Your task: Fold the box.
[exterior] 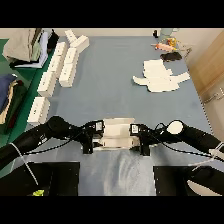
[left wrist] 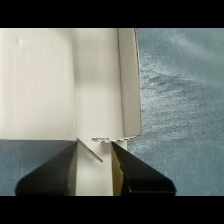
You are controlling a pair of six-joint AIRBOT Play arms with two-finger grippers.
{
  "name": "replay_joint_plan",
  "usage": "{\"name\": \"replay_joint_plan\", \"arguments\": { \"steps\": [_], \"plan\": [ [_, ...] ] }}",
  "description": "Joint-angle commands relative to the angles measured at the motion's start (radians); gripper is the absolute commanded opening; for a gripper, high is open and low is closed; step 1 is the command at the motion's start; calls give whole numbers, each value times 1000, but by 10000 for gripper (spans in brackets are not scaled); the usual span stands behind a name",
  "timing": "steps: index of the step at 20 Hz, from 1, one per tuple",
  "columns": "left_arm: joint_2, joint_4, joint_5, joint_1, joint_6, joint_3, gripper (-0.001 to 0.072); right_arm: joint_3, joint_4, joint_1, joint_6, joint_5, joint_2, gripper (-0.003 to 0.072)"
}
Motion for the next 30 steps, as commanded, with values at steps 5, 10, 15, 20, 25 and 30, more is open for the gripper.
{"name": "replay_joint_plan", "arguments": {
  "steps": [5,10,15,20,25,30],
  "plan": [
    [-20,-21,27,-15,9,-1,246,1,0,1,0,0,0,501],
    [-11,87,27,-15,-132,-1,258,1,0,1,0,0,-1,501],
    [57,126,14,24,-177,-1,321,1,0,1,0,0,-1,501],
    [62,118,-42,6,-173,-1,442,1,0,1,0,0,-1,502],
    [61,122,-53,1,-173,-1,442,1,0,1,0,0,-1,501],
    [61,227,-87,9,-217,-2,442,1,0,1,0,0,-1,501]
  ]
}}
